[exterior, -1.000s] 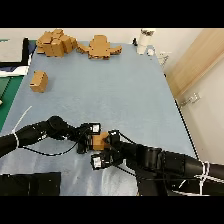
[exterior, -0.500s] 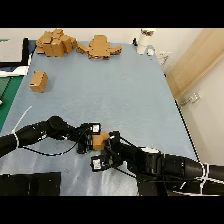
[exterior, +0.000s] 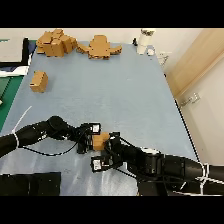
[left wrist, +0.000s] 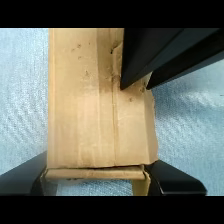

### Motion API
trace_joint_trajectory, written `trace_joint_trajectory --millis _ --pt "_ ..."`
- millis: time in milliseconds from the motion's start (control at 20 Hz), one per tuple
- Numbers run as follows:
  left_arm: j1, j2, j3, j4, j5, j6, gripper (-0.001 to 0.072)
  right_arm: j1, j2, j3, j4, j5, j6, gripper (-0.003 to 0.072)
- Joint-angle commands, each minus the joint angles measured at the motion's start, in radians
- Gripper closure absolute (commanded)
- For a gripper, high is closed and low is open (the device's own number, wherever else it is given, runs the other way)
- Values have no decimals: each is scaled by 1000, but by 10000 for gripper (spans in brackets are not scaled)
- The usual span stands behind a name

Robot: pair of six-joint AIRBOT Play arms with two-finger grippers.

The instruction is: Fold the box.

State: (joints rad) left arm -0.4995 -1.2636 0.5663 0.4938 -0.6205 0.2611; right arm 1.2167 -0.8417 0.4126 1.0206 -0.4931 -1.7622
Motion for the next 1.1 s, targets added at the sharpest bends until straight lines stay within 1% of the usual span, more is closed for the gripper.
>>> trace_joint_trajectory --millis 0,150,200,250,850,900,950,1000,1050 --pt "0 -1 0 0 0 0 110 1 -1 -1 0 -2 1 466" --pt "0 -1 0 0 0 0 109 1 -1 -1 -3 -2 1 468" --pt "0 -1 0 0 0 0 110 1 -1 -1 -4 -2 1 490" --pt "0 -1 0 0 0 0 110 1 -1 -1 -3 -3 1 540" --pt "0 -1 0 0 0 0 110 1 1 0 -3 -3 1 554" --pt "0 -1 0 0 0 0 110 1 2 0 -3 -3 1 528" --pt "0 -1 0 0 0 0 110 1 4 2 -2 -2 1 466" --pt "0 -1 0 0 0 0 109 1 10 5 6 0 1 375" --pt "0 -1 0 0 1 0 109 1 18 6 9 3 0 321"
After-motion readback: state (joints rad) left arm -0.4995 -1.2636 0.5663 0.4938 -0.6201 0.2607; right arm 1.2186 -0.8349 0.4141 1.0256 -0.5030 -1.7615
